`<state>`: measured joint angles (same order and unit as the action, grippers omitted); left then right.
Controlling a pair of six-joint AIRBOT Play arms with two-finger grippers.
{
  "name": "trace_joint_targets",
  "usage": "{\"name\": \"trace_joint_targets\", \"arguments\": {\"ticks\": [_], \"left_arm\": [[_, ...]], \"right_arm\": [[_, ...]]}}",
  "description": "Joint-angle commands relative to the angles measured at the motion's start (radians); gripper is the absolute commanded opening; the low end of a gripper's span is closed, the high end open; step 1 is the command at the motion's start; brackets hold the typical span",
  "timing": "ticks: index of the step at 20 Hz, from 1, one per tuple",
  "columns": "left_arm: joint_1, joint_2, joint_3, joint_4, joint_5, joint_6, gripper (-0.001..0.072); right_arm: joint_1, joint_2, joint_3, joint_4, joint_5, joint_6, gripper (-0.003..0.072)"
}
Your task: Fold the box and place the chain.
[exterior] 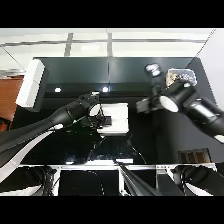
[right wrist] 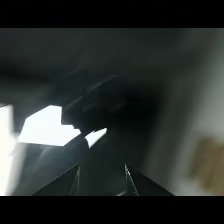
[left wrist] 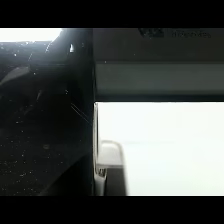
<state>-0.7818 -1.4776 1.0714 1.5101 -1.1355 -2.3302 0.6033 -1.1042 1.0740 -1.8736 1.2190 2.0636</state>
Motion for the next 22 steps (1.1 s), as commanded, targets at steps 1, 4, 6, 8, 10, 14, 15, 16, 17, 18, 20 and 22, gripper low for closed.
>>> {"name": "trace_joint_targets", "arguments": {"ticks": [1,4,6,8,10,14,15,16,17,18,20,22], "left_arm": [[0.001,0.000,0.001,0.000,0.000,0.000,0.0023],[0.001,0.000,0.001,0.000,0.000,0.000,0.0023],[0.002,0.000,0.001,0.000,0.000,0.000,0.0023],[0.001,0.000,0.001,-0.001,-0.001,0.000,0.0023],[0.001,0.000,0.001,-0.001,-0.002,0.000,0.0023],[0.001,0.000,0.001,0.000,-0.002,0.000,0.0023],[0.001,0.000,0.001,-0.001,-0.003,0.000,0.0023],[0.001,0.000,0.001,-0.001,-0.002,0.000,0.0023],[0.001,0.000,0.001,-0.001,-0.002,0.000,0.0023],[0.001,0.000,0.001,-0.001,-0.003,0.000,0.0023],[0.001,0.000,0.001,-0.001,-0.014,0.000,0.0023],[0.001,0.000,0.001,-0.001,-0.024,0.000,0.0023]], "right_arm": [[-0.161,0.033,-0.062,-0.344,-0.241,-0.006,0.0458],[-0.397,-0.087,-0.099,-0.164,-0.487,0.056,0.0720],[-0.544,-0.219,-0.030,-0.001,-0.536,0.046,0.0720],[-0.648,-0.373,0.139,0.114,-0.457,-0.006,0.0720],[-0.712,-0.535,0.366,0.176,-0.293,-0.011,0.0720],[-0.762,-0.802,0.768,0.190,-0.014,-0.007,0.0720],[-0.772,-0.850,0.834,0.189,0.032,0.005,0.0720],[-0.780,-0.886,0.878,0.189,0.056,0.021,0.0720],[-0.788,-0.919,0.917,0.192,0.068,0.027,0.0720],[-0.795,-0.942,0.940,0.195,0.070,0.031,0.0720],[-0.805,-0.968,0.951,0.202,0.049,0.053,0.0720],[-0.813,-0.991,0.951,0.211,0.055,0.053,0.0661]]}}
